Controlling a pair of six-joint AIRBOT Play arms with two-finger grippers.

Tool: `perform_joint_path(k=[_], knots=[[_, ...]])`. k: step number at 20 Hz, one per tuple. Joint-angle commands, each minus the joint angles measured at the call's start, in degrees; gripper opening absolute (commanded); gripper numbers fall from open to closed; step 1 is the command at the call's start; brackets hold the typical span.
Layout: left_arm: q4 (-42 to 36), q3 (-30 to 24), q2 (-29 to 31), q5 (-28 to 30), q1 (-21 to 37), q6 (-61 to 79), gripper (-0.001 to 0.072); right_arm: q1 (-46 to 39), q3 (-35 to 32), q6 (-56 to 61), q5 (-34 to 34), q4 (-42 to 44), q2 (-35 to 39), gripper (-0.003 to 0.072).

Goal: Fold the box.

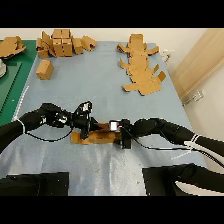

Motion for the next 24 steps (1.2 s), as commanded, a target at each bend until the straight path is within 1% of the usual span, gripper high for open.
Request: perform_joint_path(k=[1, 13, 14, 16, 24], knots=[[0.0, 0.0, 0.0, 0.0, 0.0, 0.0, 0.0012, 0.0, 0.0, 0.0, -0.2, 0.1, -0.3, 0.0556], [0.0, 0.0, 0.0, 0.0, 0.0, 0.0, 0.0012, 0.0, 0.0, 0.0, -0.2, 0.1, -1.7, 0.0555], [0.0, 0.0, 0.0, 0.0, 0.0, 0.0, 0.0012, 0.0, 0.0, 0.0, -0.3, 0.1, -1.7, 0.0538], [0.0, 0.0, 0.0, 0.0, 0.0, 0.0, 0.0012, 0.0, 0.0, 0.0, -0.3, 0.1, -1.7, 0.0441], [0.0, 0.0, 0.0, 0.0, 0.0, 0.0, 0.0012, 0.0, 0.0, 0.0, -0.3, -0.4, -1.7, 0.0438]])
